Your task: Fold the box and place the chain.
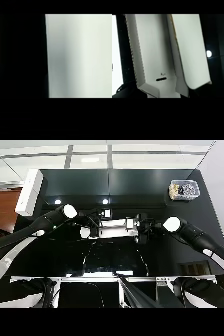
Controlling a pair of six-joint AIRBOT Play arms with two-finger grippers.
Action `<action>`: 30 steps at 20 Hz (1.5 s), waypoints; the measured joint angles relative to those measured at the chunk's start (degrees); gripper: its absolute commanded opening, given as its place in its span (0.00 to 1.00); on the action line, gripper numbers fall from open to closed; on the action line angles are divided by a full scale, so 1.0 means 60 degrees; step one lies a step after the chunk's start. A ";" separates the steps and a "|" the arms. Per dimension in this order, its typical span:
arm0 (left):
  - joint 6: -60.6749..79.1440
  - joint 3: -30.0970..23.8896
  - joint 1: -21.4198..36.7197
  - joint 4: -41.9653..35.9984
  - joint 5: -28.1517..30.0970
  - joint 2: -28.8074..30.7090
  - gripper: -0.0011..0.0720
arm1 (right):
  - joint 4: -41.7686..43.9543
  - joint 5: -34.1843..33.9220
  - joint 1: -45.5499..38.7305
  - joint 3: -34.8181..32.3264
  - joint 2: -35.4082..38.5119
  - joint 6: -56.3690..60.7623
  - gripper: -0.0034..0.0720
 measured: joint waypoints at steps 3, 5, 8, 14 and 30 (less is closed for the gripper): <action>0.0011 0.0000 0.0000 0.0004 -0.0011 0.0000 0.05 | 0.0525 -0.0055 -0.0186 0.0007 0.0000 -0.0448 0.98; 0.0011 0.0000 0.0000 0.0004 -0.0022 0.0000 0.05 | 0.1016 -0.0007 -0.0237 0.0007 -0.0018 -0.0885 0.98; 0.0011 0.0000 0.0000 0.0004 -0.0051 0.0000 0.05 | 0.1723 0.0109 -0.0277 0.0007 -0.0178 -0.1490 0.98; 0.0015 0.0000 0.0000 0.0004 -0.0058 0.0000 0.05 | 0.2637 0.0663 -0.0561 0.0146 -0.1038 -0.2586 0.98; 0.0018 -0.0004 -0.0011 0.0004 -0.0255 0.0000 0.05 | 0.2189 0.1432 -0.0645 0.0291 -0.1814 -0.1341 0.98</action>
